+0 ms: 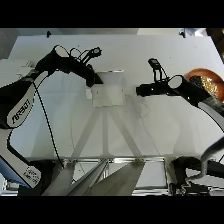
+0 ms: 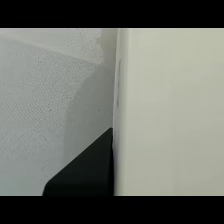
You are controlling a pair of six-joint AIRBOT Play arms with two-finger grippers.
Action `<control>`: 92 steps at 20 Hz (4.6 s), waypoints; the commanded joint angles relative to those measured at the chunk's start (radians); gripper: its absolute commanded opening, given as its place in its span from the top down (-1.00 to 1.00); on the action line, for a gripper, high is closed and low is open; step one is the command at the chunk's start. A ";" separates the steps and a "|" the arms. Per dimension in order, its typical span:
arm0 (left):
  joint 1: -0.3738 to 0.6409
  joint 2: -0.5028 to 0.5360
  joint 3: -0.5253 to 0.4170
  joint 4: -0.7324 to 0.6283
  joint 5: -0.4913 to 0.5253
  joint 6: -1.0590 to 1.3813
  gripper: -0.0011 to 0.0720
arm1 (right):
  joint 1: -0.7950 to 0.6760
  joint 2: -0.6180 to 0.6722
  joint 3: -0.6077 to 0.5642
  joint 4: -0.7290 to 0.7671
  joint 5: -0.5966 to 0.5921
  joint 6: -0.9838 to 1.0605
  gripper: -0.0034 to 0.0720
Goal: Fold the box and place the chain.
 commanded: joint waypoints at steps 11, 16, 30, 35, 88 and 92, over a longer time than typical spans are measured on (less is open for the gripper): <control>0.000 0.000 0.000 0.001 0.002 0.106 0.95 | 0.000 0.000 0.000 0.000 -0.002 0.000 0.86; 0.000 0.000 0.000 0.001 -0.007 0.105 0.95 | 0.000 0.000 0.000 0.002 -0.020 -0.001 0.86; 0.000 0.003 0.000 0.005 -0.073 0.105 0.96 | -0.146 0.169 0.037 -0.079 0.109 -0.042 -0.31; 0.000 0.004 0.000 0.005 -0.120 0.106 0.96 | -0.146 0.169 0.037 -0.216 0.143 -0.074 -0.36; -0.081 0.137 -0.278 0.079 0.067 0.311 0.97 | -0.146 0.169 0.036 -0.370 0.079 -0.075 -0.35; -0.081 0.111 -0.278 0.074 0.069 0.311 0.97 | -0.146 0.169 0.037 -0.370 0.079 -0.075 -0.35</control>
